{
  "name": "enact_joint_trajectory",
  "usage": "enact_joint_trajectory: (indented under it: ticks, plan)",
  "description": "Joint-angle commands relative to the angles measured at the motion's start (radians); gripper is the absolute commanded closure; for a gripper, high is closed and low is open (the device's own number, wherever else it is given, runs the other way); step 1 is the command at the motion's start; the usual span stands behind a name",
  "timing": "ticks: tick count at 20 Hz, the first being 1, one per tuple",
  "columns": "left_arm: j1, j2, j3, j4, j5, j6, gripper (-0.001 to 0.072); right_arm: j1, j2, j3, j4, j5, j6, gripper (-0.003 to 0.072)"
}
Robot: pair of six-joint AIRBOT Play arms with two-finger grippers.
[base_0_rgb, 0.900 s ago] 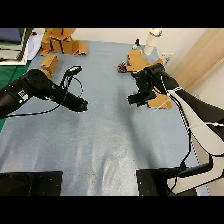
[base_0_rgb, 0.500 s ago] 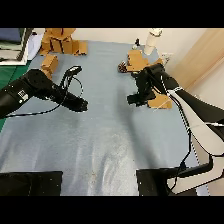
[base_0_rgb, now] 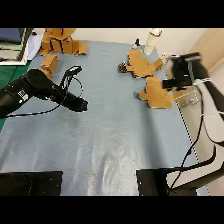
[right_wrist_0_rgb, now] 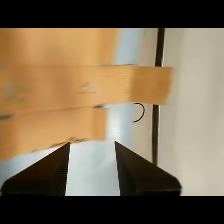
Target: Fold the box.
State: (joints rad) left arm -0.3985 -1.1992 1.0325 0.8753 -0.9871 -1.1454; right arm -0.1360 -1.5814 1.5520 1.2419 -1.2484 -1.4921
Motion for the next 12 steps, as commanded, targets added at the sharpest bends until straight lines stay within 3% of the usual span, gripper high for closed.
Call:
enact_joint_trajectory:
  ticks: [1,5,9,12]
  plan:
    - [0.000,0.000,-0.001,0.000,0.000,0.000,0.0697,-0.235,-0.033,0.044,0.188,0.107,-0.009,0.0244]
    - [0.000,0.000,-0.001,0.000,0.000,0.000,0.0697,-0.336,-0.108,0.047,0.417,0.179,-0.169,0.0244]
    - [0.000,0.000,-0.001,0.000,0.000,0.000,0.0697,-0.346,-0.180,0.073,0.397,0.291,-0.173,0.0244]
    - [0.000,0.000,-0.001,0.000,0.000,0.000,0.0697,-0.344,-0.236,0.122,0.401,0.275,-0.211,0.0244]
